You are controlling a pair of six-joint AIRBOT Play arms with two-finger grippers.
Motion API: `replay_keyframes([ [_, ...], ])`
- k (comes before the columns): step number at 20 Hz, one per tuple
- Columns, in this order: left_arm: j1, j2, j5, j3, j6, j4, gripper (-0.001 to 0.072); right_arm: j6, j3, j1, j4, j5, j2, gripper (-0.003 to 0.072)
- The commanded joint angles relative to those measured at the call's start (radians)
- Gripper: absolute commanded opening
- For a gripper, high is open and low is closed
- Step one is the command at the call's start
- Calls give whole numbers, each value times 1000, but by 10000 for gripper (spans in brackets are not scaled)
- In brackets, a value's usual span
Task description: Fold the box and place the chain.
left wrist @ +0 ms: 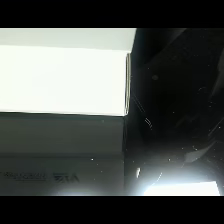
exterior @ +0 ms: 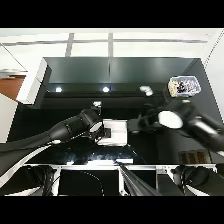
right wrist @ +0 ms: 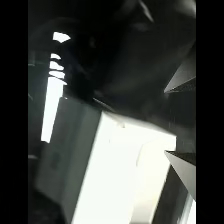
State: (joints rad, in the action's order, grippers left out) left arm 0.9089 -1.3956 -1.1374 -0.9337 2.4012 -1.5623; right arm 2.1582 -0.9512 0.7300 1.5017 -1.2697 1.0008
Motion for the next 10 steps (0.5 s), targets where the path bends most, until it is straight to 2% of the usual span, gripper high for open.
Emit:
replay_keyframes([
  [1,0,0,-23,0,0,0,29,-68,-4,-129,314,-114,-128,444],
  [3,0,0,-24,0,0,0,29,-128,-3,-249,480,-106,-135,444],
  [6,0,0,-25,0,1,0,29,-175,18,-493,478,89,-130,446],
  [7,0,0,-25,0,1,0,29,-200,18,-565,468,154,-117,521],
  [8,0,0,-24,0,1,0,29,-256,18,-635,449,228,-95,720],
  [10,-1,0,-16,0,8,0,29,-338,6,-751,369,323,-15,712],
])
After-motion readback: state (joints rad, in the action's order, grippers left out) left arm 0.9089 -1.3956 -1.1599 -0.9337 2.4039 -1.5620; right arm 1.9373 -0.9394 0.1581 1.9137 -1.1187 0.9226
